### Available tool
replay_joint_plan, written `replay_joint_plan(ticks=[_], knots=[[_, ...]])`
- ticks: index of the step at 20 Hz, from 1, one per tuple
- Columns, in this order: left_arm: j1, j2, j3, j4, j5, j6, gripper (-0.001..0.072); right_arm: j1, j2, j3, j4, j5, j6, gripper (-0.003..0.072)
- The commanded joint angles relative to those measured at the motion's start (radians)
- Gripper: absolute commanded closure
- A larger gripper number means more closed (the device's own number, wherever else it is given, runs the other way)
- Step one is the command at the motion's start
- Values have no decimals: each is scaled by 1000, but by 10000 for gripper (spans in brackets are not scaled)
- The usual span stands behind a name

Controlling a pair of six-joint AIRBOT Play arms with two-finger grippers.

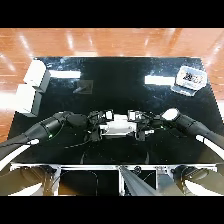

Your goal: Fold the box and place the chain.

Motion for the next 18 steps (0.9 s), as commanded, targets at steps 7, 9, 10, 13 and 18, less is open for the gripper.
replay_joint_plan(ticks=[7,9,10,13,18], knots=[[0,-6,1,-7,-9,1,380,1,0,0,1,2,0,61],[0,-6,1,-8,-10,0,219,1,0,0,1,2,1,61],[0,-6,1,-8,-10,-3,136,1,0,0,1,2,0,61],[5,-5,1,-5,-8,-18,494,1,0,0,1,2,1,61],[98,80,1,14,8,-175,689,1,0,0,1,2,1,61]])
